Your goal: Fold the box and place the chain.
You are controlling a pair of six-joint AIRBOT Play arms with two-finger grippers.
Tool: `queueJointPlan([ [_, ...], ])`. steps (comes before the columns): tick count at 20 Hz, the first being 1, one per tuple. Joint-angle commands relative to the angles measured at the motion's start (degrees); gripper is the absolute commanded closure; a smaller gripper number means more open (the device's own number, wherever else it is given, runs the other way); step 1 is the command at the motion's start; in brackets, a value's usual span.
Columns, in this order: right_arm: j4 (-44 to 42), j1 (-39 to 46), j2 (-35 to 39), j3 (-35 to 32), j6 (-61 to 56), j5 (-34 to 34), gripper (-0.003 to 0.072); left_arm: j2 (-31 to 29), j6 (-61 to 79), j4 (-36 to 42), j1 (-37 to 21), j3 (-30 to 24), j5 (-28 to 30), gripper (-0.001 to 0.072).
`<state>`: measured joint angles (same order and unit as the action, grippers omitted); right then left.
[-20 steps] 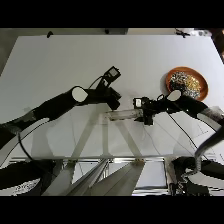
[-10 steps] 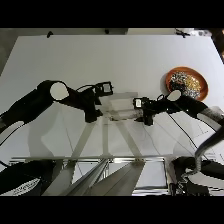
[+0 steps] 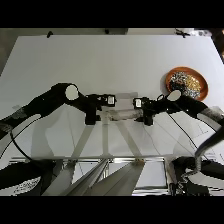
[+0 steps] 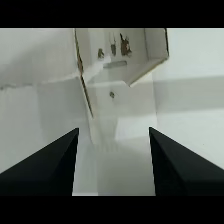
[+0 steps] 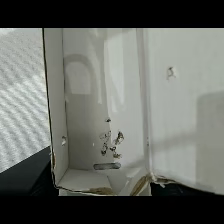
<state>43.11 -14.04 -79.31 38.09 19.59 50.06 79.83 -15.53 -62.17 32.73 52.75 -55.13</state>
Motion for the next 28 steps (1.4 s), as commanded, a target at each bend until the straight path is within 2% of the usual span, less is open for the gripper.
queueJointPlan([
  [1, 0.0, 0.0, 0.0, 0.0, 0.0, 0.0, 0.0282, 1.9, 5.3, 2.2, 0.2, 0.0, 3.1, 0.0214],
  [8, 0.0, 0.0, 0.0, 0.0, 0.0, 0.0, 0.0282, 1.9, 5.2, 3.4, 0.6, -0.3, 2.6, 0.0231],
  [10, 0.0, 0.0, 0.0, 0.0, 0.0, 0.0, 0.0282, 1.9, 5.2, 3.9, 1.3, -1.2, 1.9, 0.0302],
  [12, 0.0, 0.0, 0.0, 0.0, 0.0, 0.0, 0.0282, 1.9, 5.3, 4.7, 2.1, -2.1, 2.1, 0.0302],
  [16, 0.0, 0.0, 0.0, 0.0, 0.0, 0.0, 0.0282, 1.9, 5.2, 5.8, 3.1, -2.2, 6.2, 0.0305],
  [18, 0.0, 0.0, 0.0, 0.0, 0.0, 0.0, 0.0282, 1.9, 5.2, 6.1, 3.4, -2.2, 8.1, 0.0389],
  [19, 0.0, 0.0, 0.0, 0.0, 0.0, 0.0, 0.0282, 1.9, 5.2, 6.2, 3.5, -2.2, 8.5, 0.0408],
  [20, 0.0, 0.0, 0.0, 0.0, 0.0, 0.0, 0.0282, 1.9, 5.2, 6.5, 3.5, -2.2, 8.4, 0.0463],
  [24, 0.0, 0.0, 0.0, 0.0, 0.0, 0.0, 0.0282, 1.8, 5.2, 7.6, 4.1, -2.2, 7.7, 0.0463],
  [28, 0.0, 0.0, 0.0, 0.0, 0.0, 0.0, 0.0282, -0.2, 3.8, 5.4, 3.6, -2.2, 7.0, 0.0461],
])
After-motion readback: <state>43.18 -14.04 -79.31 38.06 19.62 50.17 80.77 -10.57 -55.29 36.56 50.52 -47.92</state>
